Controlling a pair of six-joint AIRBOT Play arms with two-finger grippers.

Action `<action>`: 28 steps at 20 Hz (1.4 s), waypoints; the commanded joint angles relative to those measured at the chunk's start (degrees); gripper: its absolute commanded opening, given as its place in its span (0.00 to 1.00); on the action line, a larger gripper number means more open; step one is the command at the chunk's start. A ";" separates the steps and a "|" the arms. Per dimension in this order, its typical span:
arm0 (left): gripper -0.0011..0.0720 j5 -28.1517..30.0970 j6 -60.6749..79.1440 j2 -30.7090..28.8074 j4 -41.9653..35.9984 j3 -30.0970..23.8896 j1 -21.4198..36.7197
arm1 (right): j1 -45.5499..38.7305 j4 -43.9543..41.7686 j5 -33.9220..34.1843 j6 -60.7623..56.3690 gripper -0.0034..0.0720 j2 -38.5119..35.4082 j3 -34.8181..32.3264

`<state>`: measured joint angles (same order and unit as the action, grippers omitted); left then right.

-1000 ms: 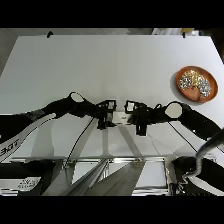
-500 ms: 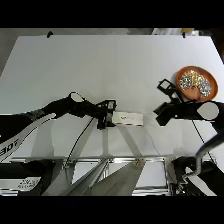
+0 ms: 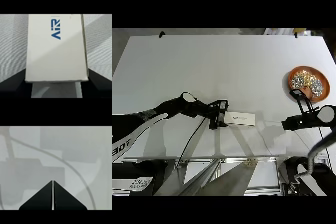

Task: Fold the box and place the chain.

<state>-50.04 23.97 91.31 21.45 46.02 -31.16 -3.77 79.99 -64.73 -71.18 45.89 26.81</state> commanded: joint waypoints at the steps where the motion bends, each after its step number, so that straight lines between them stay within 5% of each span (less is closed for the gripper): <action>1: 0.47 -0.15 0.02 -0.02 0.02 0.04 0.00 | -0.59 0.59 -2.16 -1.44 0.07 -0.04 -0.20; 9: 0.47 -0.24 0.02 0.00 -1.79 0.07 -0.02 | -0.59 0.59 -2.16 -1.44 0.07 -0.04 -0.20; 22: 0.46 -9.01 -0.74 -1.33 -2.03 0.07 0.57 | -0.59 0.59 -2.14 -1.44 0.07 -0.04 -0.20; 23: 0.42 -8.41 -3.72 -2.84 -0.85 0.07 1.55 | -0.59 0.57 -2.14 -1.44 0.07 -0.04 -0.20; 25: 0.16 -8.07 -12.24 -7.37 4.37 0.07 5.11 | -0.59 0.59 -2.14 -1.44 0.07 -0.04 -0.20; 28: 0.12 -8.28 -24.33 -16.09 12.87 0.07 13.49 | -0.59 0.59 -2.14 -1.44 0.07 -0.04 -0.20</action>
